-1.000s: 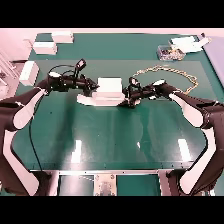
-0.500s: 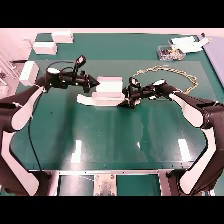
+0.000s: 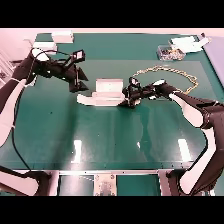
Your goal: Fold the box and place the chain.
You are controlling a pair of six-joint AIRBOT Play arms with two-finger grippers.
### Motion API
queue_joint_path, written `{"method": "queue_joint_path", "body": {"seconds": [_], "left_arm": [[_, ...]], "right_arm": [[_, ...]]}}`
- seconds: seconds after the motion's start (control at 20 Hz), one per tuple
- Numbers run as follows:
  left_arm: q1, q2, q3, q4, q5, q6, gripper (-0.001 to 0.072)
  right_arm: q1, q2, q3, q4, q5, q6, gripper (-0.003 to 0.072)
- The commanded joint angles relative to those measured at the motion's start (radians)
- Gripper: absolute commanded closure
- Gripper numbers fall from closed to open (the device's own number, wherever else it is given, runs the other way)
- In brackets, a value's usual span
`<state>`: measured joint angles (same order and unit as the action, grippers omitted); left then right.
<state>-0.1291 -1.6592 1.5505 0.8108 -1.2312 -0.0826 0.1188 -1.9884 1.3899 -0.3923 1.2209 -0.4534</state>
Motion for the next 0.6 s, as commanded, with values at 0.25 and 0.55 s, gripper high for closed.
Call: {"method": "queue_joint_path", "body": {"seconds": [0.25, 0.55], "left_arm": [[0.0, 0.024, -0.163, -0.05, 0.147, 0.162, 0.0175], [0.0, -0.058, -0.174, -0.195, 0.15, 0.241, -0.0001]], "right_arm": [[0.0, 0.0, 0.0, 0.0, 0.0, 0.0, 0.0107], [0.0, 0.0, 0.0, 0.0, 0.0, 0.0, 0.0107]]}}
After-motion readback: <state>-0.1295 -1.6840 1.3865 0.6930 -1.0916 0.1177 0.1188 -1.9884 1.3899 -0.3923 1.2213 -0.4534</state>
